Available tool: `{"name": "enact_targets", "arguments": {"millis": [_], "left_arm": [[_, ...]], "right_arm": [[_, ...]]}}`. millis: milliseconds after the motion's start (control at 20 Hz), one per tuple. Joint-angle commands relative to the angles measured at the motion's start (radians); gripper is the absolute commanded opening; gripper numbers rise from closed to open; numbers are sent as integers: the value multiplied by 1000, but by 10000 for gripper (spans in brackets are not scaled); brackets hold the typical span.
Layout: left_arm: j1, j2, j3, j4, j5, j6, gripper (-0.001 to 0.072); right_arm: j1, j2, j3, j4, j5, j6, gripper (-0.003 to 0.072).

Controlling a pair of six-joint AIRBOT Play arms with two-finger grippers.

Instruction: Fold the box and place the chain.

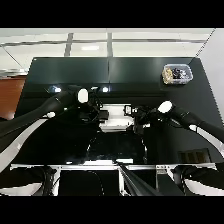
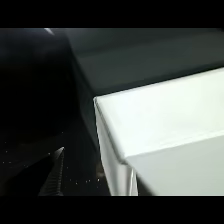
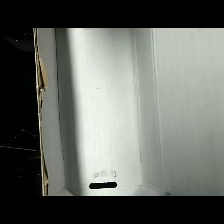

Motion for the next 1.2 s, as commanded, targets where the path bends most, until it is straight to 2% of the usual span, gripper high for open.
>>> {"name": "enact_targets", "arguments": {"millis": [0,250,350,750,800,900,1050,1100,1150], "left_arm": [[-66,-22,50,148,-35,-140,491],[-120,-63,100,235,-83,-258,476],[-120,-64,101,229,-76,-265,332],[-119,-81,101,207,-70,-284,329],[-120,-81,101,207,-65,-285,209],[-120,-81,101,199,-58,-285,30],[-120,-81,102,199,-55,-285,33],[-119,-81,102,198,-55,-285,121],[-120,-81,103,198,-56,-285,358]], "right_arm": [[0,0,0,0,1,0,157],[1,0,0,0,1,0,157],[1,0,0,0,1,0,157],[0,0,0,0,1,0,157],[1,0,0,0,1,0,157],[0,0,0,0,1,0,157],[1,0,0,0,1,0,157],[0,0,0,0,1,0,157],[0,0,0,0,1,0,157]]}}
